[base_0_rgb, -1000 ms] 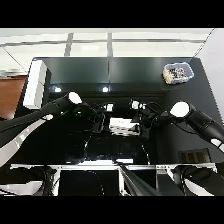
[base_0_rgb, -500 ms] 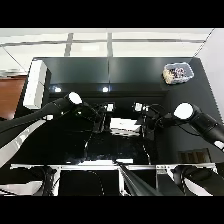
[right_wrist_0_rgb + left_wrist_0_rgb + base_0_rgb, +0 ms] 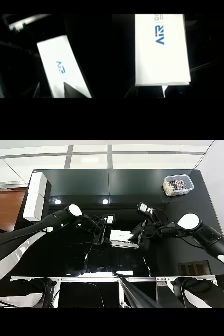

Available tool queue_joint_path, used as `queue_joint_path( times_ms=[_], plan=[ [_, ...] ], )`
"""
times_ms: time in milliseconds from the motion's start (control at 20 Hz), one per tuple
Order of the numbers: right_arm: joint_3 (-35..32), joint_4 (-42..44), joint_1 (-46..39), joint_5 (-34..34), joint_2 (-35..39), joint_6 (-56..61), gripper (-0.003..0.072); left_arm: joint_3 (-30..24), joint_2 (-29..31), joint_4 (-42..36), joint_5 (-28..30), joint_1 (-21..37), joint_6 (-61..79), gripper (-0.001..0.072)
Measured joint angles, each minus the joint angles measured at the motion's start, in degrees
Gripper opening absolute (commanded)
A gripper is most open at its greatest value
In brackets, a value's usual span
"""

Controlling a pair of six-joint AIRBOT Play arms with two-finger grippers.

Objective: Fold the box and place the chain.

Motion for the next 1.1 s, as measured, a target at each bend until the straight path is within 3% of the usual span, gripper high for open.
queue_joint_path(
  times_ms=[50,250,450,750,1100],
  plan=[
    [-0.02,1.88,0.00,0.13,0.04,3.48,0.0014,0.00,-0.02,0.00,0.00,0.00,0.00,0.0399],
    [-1.68,6.19,0.00,-1.01,-1.01,19.58,0.0014,0.00,-0.02,0.02,0.00,0.00,0.04,0.0399],
    [-3.08,8.20,0.02,-3.41,-5.09,28.24,0.0014,0.00,-0.02,0.02,0.00,0.00,0.09,0.0399],
    [-3.48,8.72,-0.04,-4.26,-10.88,31.54,0.0014,0.00,0.00,0.26,0.02,0.00,0.33,0.0399],
    [-2.89,6.21,-0.24,-2.84,-11.72,31.10,0.0014,0.00,0.00,0.09,0.00,0.00,0.13,0.0399]
  ],
)
